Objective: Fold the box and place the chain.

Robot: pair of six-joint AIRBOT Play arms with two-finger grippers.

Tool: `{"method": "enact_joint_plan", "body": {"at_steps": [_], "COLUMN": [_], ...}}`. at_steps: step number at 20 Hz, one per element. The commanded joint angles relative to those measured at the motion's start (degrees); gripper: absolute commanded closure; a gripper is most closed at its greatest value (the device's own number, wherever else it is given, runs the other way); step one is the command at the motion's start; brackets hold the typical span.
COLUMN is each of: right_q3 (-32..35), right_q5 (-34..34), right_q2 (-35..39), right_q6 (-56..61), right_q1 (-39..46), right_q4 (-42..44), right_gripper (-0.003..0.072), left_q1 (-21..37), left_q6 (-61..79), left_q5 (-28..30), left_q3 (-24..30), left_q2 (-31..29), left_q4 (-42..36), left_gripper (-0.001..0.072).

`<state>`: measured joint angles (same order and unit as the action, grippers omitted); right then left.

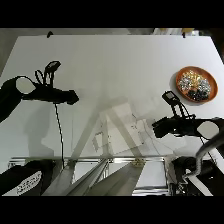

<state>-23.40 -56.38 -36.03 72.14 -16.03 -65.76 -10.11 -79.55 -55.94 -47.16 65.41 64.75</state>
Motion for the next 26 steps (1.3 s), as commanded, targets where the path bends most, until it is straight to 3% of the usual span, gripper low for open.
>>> {"method": "enact_joint_plan", "body": {"at_steps": [1,3,6,9,14,20,24,26], "right_q3": [0.0,0.0,0.0,0.0,0.0,0.0,0.0,0.0], "right_q5": [0.3,0.2,0.1,0.1,-0.9,-1.3,-0.8,-0.8], "right_q2": [0.0,0.0,0.1,0.1,0.0,0.1,0.1,0.0], "right_q6": [0.0,0.0,0.0,0.0,2.7,2.9,2.8,2.8], "right_q1": [-0.1,-0.1,-0.1,-0.1,-0.1,-0.1,-0.1,-0.1], "right_q4": [0.1,0.1,0.1,0.1,0.5,0.5,0.5,0.5], "right_gripper": [0.0665,0.0665,0.0665,0.0665,0.0665,0.0665,0.0665,0.0665], "left_q1": [0.0,-0.6,-4.5,-10.3,-16.6,-17.2,-17.5,-17.5], "left_q6": [13.0,25.2,38.0,43.2,43.3,42.7,44.7,46.4], "left_q5": [-9.5,-17.0,-16.5,-8.5,-2.3,1.6,6.3,5.8], "left_q3": [0.2,2.0,6.9,9.4,9.5,9.5,9.5,9.5], "left_q2": [1.6,2.3,2.4,2.4,4.9,11.3,11.7,11.7], "left_q4": [-10.6,-22.3,-32.9,-33.4,-34.0,-33.8,-36.2,-36.8], "left_gripper": [0.0199,0.0179,0.018,0.018,0.0173,0.0172,0.0177,0.0218]}}
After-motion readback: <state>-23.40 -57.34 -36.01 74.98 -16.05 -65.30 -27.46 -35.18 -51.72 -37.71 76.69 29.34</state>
